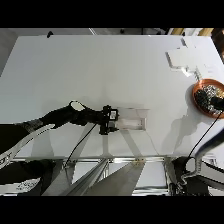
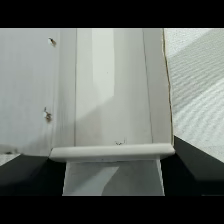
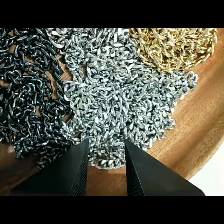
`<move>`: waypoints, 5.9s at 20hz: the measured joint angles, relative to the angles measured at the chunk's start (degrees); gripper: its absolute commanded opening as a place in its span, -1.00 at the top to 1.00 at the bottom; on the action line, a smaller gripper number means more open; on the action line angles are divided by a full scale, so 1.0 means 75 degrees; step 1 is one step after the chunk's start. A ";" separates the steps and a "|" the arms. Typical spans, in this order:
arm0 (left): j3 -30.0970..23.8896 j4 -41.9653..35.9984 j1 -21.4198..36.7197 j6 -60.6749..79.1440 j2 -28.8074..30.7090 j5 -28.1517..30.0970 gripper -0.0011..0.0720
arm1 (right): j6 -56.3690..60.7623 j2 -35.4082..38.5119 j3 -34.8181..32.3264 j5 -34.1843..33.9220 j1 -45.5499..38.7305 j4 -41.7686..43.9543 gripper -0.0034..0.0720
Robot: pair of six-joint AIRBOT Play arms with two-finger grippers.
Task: Fold the box and place the chain.
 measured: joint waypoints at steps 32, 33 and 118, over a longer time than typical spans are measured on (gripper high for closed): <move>0.0000 -0.0003 0.0000 0.0000 0.0000 0.0000 0.23 | -0.0405 0.2084 0.0000 0.0714 0.0245 0.1536 0.87; 0.0000 -0.0003 0.0000 0.0003 0.0003 0.0000 0.23 | -0.0522 0.2433 0.0000 0.0906 0.0388 0.1784 0.87; 0.0000 0.0000 0.0000 0.0003 0.0000 0.0000 0.23 | -0.3226 0.3949 -0.2273 0.2646 0.6449 0.2632 0.87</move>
